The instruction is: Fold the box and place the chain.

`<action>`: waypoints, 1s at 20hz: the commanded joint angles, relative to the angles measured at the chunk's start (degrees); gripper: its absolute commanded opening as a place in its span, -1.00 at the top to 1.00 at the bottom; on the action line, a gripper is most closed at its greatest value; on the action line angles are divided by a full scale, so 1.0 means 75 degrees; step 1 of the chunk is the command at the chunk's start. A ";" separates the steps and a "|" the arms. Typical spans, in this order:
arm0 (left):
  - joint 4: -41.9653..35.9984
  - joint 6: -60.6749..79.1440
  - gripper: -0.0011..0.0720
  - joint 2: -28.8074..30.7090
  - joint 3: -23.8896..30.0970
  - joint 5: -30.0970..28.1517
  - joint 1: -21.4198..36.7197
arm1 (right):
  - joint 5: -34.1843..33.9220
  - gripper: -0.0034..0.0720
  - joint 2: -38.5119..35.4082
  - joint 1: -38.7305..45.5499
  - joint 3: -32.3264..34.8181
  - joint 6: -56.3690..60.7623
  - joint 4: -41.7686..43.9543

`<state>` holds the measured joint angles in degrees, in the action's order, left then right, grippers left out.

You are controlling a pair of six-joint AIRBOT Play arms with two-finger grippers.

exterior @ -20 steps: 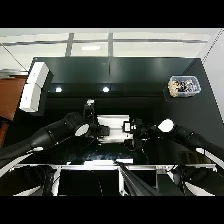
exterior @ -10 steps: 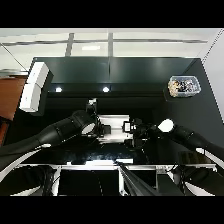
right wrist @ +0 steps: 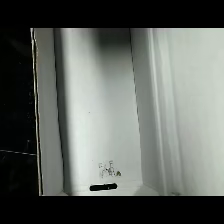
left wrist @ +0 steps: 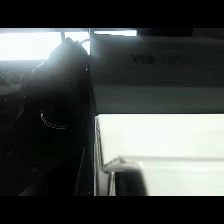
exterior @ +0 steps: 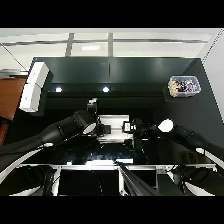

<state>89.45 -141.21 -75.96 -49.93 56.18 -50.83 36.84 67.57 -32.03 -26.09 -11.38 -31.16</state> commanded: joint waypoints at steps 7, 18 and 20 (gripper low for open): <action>0.0009 -0.0009 0.34 -0.0198 -0.0111 0.0178 0.0000 | 0.0000 -0.55 0.0000 -0.0009 -0.0006 0.0000 0.0003; -0.0079 -0.0006 0.35 -0.0385 -0.0114 0.0134 0.0000 | 0.0000 -0.55 0.0003 -0.0009 -0.0006 0.0000 0.0003; -0.0076 -0.0003 0.37 -0.0385 -0.0114 0.0143 0.0000 | 0.0000 -0.55 0.0000 -0.0009 -0.0006 0.0000 0.0003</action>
